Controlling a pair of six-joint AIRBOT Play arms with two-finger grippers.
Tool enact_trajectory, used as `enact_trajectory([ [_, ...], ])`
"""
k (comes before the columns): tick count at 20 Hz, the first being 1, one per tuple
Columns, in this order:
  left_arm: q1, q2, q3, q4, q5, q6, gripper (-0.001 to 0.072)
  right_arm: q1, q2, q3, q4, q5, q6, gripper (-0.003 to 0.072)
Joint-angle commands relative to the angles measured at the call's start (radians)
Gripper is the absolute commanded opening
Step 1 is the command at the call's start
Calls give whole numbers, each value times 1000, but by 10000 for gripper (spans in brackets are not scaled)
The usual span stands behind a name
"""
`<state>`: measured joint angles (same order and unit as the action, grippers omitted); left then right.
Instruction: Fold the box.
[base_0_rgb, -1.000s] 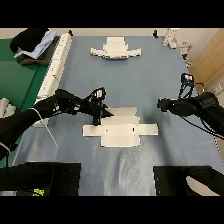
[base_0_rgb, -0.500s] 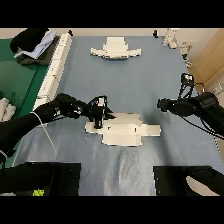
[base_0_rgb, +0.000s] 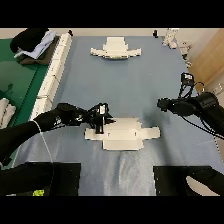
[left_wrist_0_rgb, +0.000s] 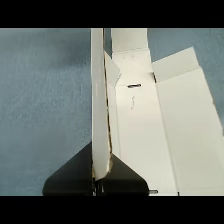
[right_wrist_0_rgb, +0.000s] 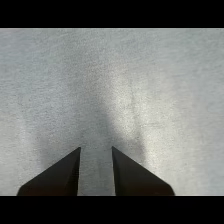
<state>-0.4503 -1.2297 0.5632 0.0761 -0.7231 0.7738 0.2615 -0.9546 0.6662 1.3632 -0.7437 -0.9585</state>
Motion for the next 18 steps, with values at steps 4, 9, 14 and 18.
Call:
enact_trajectory([
  [4,-5,51,-6,-2,34,0,11,0,0,1,2,2,0,302],
  [9,-37,176,-38,-19,118,138,7,0,0,1,6,2,0,302],
  [14,-175,248,-185,-200,241,273,7,0,0,1,6,2,1,302],
  [18,-222,235,-227,-238,333,292,7,0,0,1,6,2,0,303],
])
